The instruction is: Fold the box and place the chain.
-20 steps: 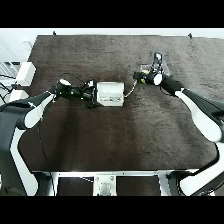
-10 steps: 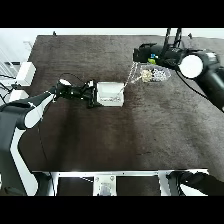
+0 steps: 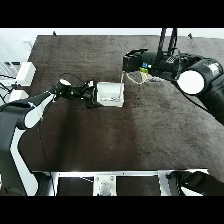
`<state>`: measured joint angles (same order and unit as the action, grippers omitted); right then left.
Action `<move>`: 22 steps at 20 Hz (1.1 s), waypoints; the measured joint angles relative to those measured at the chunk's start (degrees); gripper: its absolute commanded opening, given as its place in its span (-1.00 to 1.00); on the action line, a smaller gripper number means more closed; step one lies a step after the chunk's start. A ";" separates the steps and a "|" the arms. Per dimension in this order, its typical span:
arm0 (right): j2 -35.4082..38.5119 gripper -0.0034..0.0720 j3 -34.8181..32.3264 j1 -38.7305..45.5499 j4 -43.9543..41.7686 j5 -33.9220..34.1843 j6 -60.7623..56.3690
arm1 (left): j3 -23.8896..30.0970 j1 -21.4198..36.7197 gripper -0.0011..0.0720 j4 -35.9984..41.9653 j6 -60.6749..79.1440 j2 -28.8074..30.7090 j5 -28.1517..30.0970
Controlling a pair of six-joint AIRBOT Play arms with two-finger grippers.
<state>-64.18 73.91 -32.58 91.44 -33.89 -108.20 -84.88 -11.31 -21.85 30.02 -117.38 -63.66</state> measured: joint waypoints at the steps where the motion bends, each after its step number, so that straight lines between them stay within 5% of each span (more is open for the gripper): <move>1: -0.52 -0.90 -0.26 -0.46 0.00 0.44 -0.70 | 0.00 0.00 -0.02 0.00 0.00 0.00 0.00; 11: -5.92 -0.91 -0.87 -2.80 2.23 4.96 -4.22 | 0.00 0.00 -0.02 0.00 0.00 0.00 -0.02; 22: -1.20 -0.90 -0.55 1.33 10.62 -4.83 -4.85 | 0.00 0.00 -0.02 0.02 0.00 0.00 -0.02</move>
<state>-65.39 73.36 -31.24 102.06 -38.72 -113.06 -84.88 -11.31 -21.82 30.02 -117.38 -63.68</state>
